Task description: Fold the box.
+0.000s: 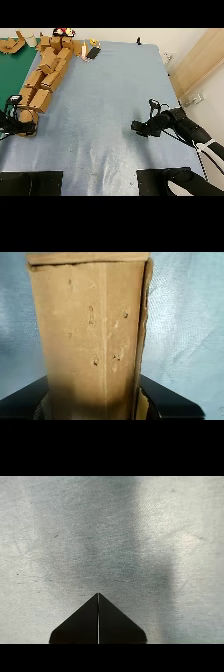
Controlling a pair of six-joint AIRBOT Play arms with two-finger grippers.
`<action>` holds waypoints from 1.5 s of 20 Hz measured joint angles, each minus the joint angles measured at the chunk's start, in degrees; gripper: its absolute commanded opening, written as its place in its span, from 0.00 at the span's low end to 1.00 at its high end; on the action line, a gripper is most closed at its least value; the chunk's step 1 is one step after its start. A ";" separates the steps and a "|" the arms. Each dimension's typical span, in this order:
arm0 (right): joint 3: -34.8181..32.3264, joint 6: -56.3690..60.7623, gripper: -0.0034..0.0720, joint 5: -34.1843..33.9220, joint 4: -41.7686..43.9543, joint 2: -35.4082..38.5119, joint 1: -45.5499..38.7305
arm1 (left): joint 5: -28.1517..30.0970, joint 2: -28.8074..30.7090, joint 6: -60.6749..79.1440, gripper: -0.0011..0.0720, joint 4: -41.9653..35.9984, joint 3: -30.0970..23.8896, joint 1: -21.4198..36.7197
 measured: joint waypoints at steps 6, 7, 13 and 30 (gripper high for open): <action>0.00 0.00 0.05 0.15 0.00 0.00 0.00 | 1.03 -0.31 2.21 0.66 -2.91 0.04 0.00; 0.00 0.00 0.05 0.15 0.00 0.00 0.00 | 1.09 -0.31 2.45 0.85 -3.04 0.04 0.00; 0.00 0.00 0.05 0.09 0.02 0.00 0.00 | 0.33 -0.31 3.08 1.00 -3.28 0.52 0.00; 0.72 -0.63 0.05 -0.11 0.74 -0.37 0.00 | -18.82 2.73 2.89 0.03 -14.36 18.51 -5.01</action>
